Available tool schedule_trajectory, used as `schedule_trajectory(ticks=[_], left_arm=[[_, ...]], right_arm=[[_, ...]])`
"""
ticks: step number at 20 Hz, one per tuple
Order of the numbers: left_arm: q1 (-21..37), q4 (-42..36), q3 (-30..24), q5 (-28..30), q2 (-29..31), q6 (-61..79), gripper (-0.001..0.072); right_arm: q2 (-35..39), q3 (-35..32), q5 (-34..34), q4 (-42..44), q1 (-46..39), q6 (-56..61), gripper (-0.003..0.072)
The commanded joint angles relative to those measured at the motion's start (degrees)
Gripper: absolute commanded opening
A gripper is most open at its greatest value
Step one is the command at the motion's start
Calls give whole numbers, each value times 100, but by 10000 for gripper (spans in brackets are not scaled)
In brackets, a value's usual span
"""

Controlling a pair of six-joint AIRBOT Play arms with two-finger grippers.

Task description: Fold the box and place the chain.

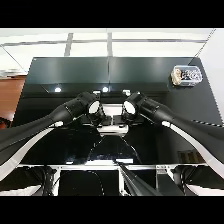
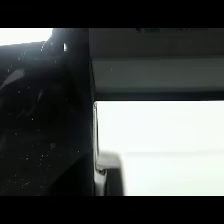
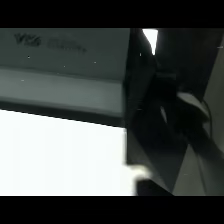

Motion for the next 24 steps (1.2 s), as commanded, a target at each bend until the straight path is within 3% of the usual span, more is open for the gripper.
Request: schedule_trajectory(ticks=[1, 3, 5, 8, 10, 11, 12, 15, 17, 18, 21, 24], left_arm=[[2, -4, 4, -7, -2, -22, 31], [2, -2, 4, -4, -2, -22, 30], [4, 0, 4, 2, -2, -22, 31], [2, -2, 4, 39, -2, -22, 30], [4, -2, 4, 76, -2, -22, 30], [4, -2, 4, 74, -2, -22, 31], [4, 0, 4, 81, -2, -22, 30], [2, -2, 4, 90, -2, -22, 31], [4, 0, 4, 90, -2, -22, 30], [2, 0, 4, 90, -2, -22, 31], [2, 0, 4, 85, -2, -22, 31], [2, -2, 4, -15, -2, -22, 30]], right_arm=[[428, 7, 197, -28, -50, -525, 342], [946, 13, 461, -297, -50, -852, 342], [1580, 13, 754, -1097, -87, -866, 341], [2306, -17, 1561, -3303, -243, -492, 341], [2417, -341, 1305, -4461, -562, -286, 342], [2404, -597, 804, -4690, -839, -151, 404], [2400, -935, 33, -4706, -1239, -17, 717], [2096, -1585, -2114, -4044, -2688, 323, 720], [1652, -1360, -3067, -3119, -3722, 321, 720], [1342, -999, -3222, -2500, -4207, 319, 720], [192, 575, -2793, -660, -5139, -83, 720], [-1113, 2413, -1729, 396, -5521, 647, 720]])
